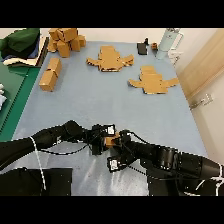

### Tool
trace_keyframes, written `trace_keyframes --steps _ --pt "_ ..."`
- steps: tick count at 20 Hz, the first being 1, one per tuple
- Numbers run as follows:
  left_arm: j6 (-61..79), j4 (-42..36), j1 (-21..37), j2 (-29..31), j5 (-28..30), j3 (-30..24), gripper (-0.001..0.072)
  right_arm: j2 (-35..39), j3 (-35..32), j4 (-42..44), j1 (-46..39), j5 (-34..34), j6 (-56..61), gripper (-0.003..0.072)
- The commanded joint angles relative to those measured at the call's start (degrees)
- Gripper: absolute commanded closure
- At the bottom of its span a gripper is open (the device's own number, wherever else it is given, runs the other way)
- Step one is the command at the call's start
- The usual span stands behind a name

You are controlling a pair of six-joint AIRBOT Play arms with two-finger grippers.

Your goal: Fold the box.

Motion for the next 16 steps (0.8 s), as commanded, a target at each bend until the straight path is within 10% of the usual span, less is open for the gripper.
trace_keyframes --steps 1,16 --pt "0.1 0.1 0.0 0.0 0.0 0.0 0.0224 0.2 0.1 -0.4 0.0 -0.3 0.2 0.0473" --pt "0.1 0.1 0.0 0.0 0.0 0.0 0.0224 5.0 0.0 -0.4 0.0 -2.2 0.2 0.0532"
